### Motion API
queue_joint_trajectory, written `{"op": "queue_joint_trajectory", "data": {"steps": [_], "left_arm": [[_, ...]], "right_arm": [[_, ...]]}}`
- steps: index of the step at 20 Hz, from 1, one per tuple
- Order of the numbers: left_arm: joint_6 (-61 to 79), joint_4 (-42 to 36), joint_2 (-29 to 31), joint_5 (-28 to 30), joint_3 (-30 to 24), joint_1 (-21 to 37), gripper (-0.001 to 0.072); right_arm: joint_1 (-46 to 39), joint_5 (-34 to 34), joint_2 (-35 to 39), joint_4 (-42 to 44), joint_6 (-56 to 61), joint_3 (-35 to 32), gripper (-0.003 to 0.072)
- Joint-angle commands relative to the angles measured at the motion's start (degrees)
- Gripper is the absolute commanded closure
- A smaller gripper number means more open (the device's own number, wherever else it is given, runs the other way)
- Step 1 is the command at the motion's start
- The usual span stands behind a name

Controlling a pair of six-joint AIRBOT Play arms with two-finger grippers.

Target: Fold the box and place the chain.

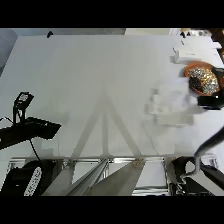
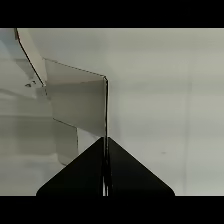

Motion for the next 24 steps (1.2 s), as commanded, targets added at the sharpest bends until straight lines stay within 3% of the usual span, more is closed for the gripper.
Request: {"op": "queue_joint_trajectory", "data": {"steps": [1,4,9,13,15,18,22,23,24], "left_arm": [[0.02,0.0,0.02,0.0,-0.02,-0.02,0.0018],[0.02,0.0,0.02,0.02,-0.02,-0.02,0.0018],[0.07,-0.02,0.0,1.46,-0.02,-0.02,0.0018],[0.24,-2.95,-0.13,2.45,-0.02,-0.02,0.0017],[1.49,-9.18,-1.4,3.06,-0.04,-0.02,0.0017],[4.79,-22.62,-7.82,2.78,-0.04,-0.02,0.0017],[12.17,-33.29,-20.65,4.52,-0.02,-0.04,0.0019],[16.9,-38.21,-24.48,4.0,0.0,-0.31,0.0049],[23.5,-43.65,-28.06,3.23,0.0,-1.36,0.0225]], "right_arm": [[7.74,-7.41,10.73,16.74,-0.92,-5.66,0.0668],[13.92,-11.43,16.0,20.55,-0.66,-12.57,0.0667],[24.11,-17.33,16.68,22.38,0.57,-22.43,0.0667],[28.63,-21.16,16.68,22.4,1.25,-24.55,0.0667],[28.89,-21.53,16.68,22.43,1.25,-24.55,0.0667],[28.92,-21.42,16.68,22.43,1.22,-24.55,0.0667],[28.92,-21.27,16.68,22.43,1.22,-24.55,0.0667],[28.89,-21.29,16.68,22.43,1.22,-24.55,0.0667],[28.92,-21.29,16.68,22.43,1.22,-24.55,0.0667]]}}
